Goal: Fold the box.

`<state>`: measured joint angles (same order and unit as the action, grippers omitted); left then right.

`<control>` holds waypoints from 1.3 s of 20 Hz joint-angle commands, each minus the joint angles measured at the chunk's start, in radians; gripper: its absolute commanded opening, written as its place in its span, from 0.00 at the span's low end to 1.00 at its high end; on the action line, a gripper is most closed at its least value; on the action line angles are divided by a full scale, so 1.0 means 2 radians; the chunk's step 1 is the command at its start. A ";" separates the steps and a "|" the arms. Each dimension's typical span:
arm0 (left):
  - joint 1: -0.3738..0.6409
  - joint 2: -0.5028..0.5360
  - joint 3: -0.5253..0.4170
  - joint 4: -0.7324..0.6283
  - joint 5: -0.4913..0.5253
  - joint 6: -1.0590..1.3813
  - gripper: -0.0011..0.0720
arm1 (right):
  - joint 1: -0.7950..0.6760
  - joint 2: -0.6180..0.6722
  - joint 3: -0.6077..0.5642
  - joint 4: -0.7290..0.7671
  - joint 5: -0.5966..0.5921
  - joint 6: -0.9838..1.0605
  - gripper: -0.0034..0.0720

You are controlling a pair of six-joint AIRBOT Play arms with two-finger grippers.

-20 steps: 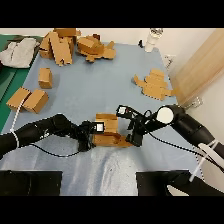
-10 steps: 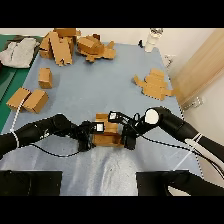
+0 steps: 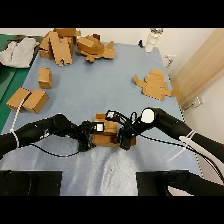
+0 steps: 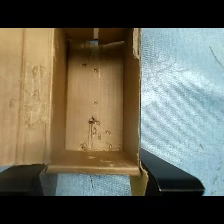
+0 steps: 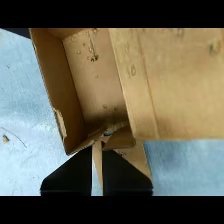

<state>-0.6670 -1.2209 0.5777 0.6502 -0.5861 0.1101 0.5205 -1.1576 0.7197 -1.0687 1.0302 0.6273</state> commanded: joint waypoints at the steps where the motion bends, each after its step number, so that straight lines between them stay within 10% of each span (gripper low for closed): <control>1: 0.000 0.000 0.000 0.000 0.000 0.000 0.73 | 0.001 -0.017 0.000 0.031 -0.014 0.001 0.16; 5: 0.000 0.000 0.000 0.000 0.000 0.000 0.73 | 0.001 -0.026 0.000 0.057 -0.032 0.000 0.54; 20: 0.000 0.000 0.000 0.000 0.000 0.000 0.73 | 0.001 -0.032 -0.001 0.061 -0.032 0.001 0.76; 23: 0.000 0.000 0.000 0.000 0.000 0.000 0.73 | 0.001 -0.032 -0.001 0.056 -0.029 0.023 0.64; 26: 0.000 0.000 0.000 0.000 0.000 0.000 0.73 | 0.000 -0.031 -0.001 -0.009 -0.004 0.116 0.08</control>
